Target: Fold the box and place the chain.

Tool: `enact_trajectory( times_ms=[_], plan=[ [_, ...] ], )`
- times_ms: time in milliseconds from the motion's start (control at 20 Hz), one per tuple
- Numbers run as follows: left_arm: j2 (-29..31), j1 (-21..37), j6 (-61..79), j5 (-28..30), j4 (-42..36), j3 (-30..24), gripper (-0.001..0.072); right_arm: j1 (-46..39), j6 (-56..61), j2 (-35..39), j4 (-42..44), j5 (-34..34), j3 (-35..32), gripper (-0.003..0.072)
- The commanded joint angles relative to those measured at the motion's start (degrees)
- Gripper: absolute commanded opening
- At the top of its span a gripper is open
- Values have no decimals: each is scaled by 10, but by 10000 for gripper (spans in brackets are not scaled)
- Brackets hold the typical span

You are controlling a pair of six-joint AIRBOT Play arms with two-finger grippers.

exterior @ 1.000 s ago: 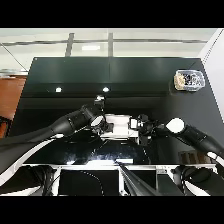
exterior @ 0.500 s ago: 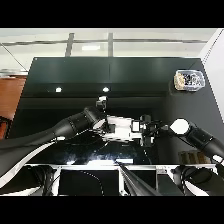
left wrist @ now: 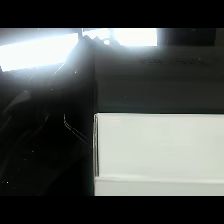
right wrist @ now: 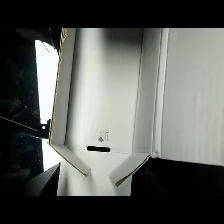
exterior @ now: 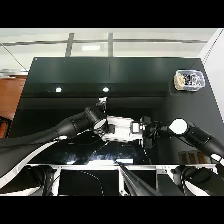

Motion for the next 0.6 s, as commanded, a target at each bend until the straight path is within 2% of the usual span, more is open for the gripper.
enact_trajectory(
  times_ms=[0, 50, 100, 250, 300, 350, 550],
  plan=[
    [-2, 0, 0, 0, -1, 0, 33, 0, 1, -10, 3, 1, 0, 500],
    [-2, 0, 0, 0, -1, 0, 33, 0, 4, -12, 9, 1, 0, 388],
    [-2, 1, 0, 0, -1, 0, 33, 0, 9, -13, 14, 1, 0, 316],
    [-2, 0, 0, 0, -1, 0, 33, 0, 16, -14, 33, 0, 0, 296],
    [-2, 0, 0, 0, -1, 0, 33, 0, 19, -14, 40, 0, 0, 184],
    [-2, 0, 0, 0, -2, 0, 33, 0, 25, -14, 43, 0, 0, 137],
    [-2, 0, 0, 0, -6, 0, 33, 7, 47, -21, 69, -10, 0, 138]
  ],
)
